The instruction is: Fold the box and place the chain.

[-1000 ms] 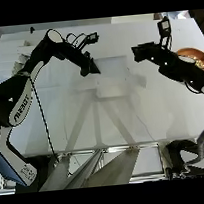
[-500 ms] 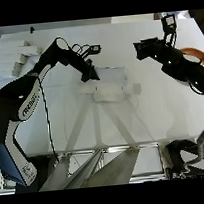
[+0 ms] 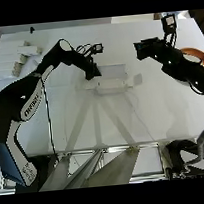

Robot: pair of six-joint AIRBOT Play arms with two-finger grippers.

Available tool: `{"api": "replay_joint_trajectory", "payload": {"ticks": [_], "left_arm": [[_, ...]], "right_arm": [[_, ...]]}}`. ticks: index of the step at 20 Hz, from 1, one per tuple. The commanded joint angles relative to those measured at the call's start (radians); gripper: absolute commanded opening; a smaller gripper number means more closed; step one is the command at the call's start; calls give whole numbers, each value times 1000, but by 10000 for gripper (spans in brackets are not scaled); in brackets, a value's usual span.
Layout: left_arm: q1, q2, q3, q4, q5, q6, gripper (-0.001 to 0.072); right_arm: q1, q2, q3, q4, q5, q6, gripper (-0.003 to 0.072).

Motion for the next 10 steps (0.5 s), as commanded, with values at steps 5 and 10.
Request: {"api": "replay_joint_trajectory", "payload": {"ticks": [5, 10], "left_arm": [[-14, -2, 0, 54, 28, -32, 2], [-14, -2, 0, 53, 50, -90, 2]], "right_arm": [[0, 1, 1, 0, 0, 0, 393], [0, 1, 1, 0, 0, 0, 393]]}}
